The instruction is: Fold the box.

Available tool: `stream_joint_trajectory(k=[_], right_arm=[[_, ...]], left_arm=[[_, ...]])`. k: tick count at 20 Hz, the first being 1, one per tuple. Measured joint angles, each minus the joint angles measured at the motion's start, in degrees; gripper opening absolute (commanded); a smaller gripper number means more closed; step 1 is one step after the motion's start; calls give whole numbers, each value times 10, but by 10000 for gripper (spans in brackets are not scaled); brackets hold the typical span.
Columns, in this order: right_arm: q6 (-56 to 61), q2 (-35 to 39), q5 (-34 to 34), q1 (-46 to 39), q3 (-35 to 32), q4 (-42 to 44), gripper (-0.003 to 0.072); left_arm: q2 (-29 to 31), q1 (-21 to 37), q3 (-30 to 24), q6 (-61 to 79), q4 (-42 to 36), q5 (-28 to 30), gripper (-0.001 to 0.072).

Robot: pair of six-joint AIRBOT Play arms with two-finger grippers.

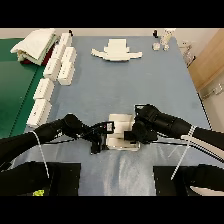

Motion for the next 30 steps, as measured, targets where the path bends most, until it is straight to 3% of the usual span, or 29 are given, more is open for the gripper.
stream_joint_trajectory(k=[1, 4, 5, 7, 8, 17, 24, 30], right_arm=[[0, 0, 4, 0, 0, 3, -1], [0, 0, 6, 0, 0, 4, -1], [0, 0, 5, 0, 0, 5, 53], [0, 0, -3, 0, 0, 2, 529], [0, 0, -2, -1, 0, 2, 587], [-9, 24, 2, -1, 9, 7, 587], [-14, 86, -68, -1, 59, -27, 586], [-15, 134, -134, -14, 71, -86, 583]], left_arm=[[0, 0, 0, 0, 0, 0, 511], [0, 0, 0, 0, 0, 0, 511], [0, 0, 0, 0, 0, 0, 511], [0, 0, 0, 0, 0, 0, 511], [0, 0, 0, 0, 0, 0, 511], [0, 0, 0, 0, 0, 0, 511], [0, 0, 0, 0, -4, 13, 511], [1, 0, 4, 2, -4, 68, 511]])
